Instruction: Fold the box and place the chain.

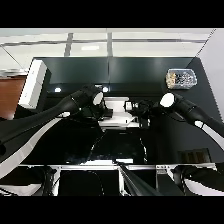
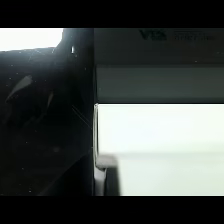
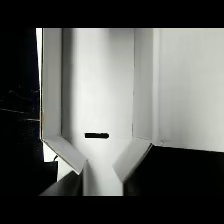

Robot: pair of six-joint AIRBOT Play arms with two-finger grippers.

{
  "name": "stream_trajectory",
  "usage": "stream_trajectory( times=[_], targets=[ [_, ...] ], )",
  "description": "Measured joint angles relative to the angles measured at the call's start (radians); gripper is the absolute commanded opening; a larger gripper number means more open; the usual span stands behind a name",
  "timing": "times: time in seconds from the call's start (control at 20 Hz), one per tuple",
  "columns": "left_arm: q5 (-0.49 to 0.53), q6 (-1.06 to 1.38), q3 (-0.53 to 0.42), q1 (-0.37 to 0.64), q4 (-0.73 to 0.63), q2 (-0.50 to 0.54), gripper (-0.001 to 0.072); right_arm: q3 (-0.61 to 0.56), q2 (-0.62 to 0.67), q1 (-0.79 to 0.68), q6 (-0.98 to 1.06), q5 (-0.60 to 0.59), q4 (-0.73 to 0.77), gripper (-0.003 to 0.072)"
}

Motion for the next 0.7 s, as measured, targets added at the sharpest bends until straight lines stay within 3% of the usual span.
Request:
stream_trajectory(
  times=[0.7],
  targets=[
    [0.006, -0.003, 0.0, 0.0, -0.005, 0.0, 0.0024, -0.003, -0.033, 0.017, 0.012, -0.037, 0.109, 0.017]
  ],
)
